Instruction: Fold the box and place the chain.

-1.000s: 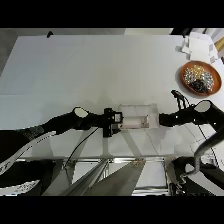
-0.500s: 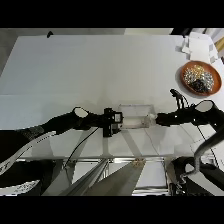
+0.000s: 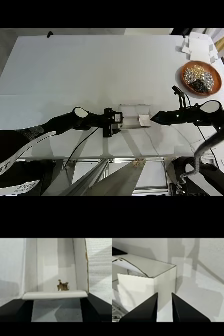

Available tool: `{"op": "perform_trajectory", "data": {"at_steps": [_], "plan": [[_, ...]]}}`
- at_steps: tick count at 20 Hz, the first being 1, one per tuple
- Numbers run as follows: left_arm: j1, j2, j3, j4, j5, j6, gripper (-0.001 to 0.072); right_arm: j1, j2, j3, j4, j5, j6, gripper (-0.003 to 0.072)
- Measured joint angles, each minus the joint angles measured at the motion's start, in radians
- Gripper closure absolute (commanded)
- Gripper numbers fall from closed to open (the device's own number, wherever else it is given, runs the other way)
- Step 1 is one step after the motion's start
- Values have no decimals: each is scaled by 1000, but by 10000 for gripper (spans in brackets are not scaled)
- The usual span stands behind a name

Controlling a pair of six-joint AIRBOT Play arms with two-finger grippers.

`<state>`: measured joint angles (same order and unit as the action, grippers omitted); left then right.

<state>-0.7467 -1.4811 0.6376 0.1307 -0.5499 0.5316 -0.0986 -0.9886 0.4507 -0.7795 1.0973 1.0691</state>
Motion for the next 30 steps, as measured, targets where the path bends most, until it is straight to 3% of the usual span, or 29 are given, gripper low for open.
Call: {"op": "perform_trajectory", "data": {"at_steps": [2, 10, 11, 12, 21, 30], "plan": [[0, 0, 0, 0, 0, 0, 389, 11, 7, 0, 2, 9, 0, 384], [0, 0, 0, 0, 0, 0, 389, 110, 14, 8, -26, -21, 17, 329], [0, 0, 0, 0, 0, 0, 389, 129, 14, 14, -47, -32, 41, 257], [0, 0, 0, 0, 0, 0, 389, 150, 14, 23, -76, -44, 68, 237], [0, 0, 0, 0, 0, 0, 389, 428, -46, 136, -372, -139, 446, 231], [0, 0, 0, 0, 0, 0, 389, 619, -143, 206, -626, -144, 828, 232]]}}
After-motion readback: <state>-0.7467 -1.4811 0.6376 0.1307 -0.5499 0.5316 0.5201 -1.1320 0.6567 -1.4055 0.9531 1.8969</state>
